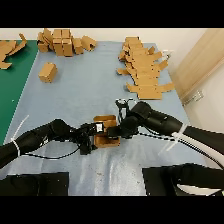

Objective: Fold the box.

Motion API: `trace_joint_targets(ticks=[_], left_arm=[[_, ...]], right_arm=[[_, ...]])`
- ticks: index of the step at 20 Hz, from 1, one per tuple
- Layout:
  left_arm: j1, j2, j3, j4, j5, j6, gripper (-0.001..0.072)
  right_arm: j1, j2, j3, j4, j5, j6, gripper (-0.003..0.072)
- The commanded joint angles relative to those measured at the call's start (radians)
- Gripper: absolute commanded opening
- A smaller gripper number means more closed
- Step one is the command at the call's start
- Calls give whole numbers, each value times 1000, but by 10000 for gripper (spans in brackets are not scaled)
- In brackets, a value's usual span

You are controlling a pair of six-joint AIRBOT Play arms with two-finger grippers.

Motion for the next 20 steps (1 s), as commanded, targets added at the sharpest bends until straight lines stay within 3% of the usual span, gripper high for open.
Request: trace_joint_targets(ticks=[1,5,9,14,17,19,20], left_arm=[[1,0,0,0,0,0,474],[1,0,0,0,1,0,474],[1,0,0,0,0,0,474],[1,0,0,0,0,0,474],[1,0,0,0,0,0,474],[1,0,0,0,0,0,474],[1,0,0,0,0,0,474]], right_arm=[[35,-78,79,-83,-98,130,398],[45,-127,103,-80,-122,190,395],[45,-144,103,-56,-124,189,162],[45,-144,103,-56,-126,186,4],[46,-143,103,-57,-125,170,7],[46,-139,107,-56,-125,171,296],[46,-136,112,-56,-125,170,312]])
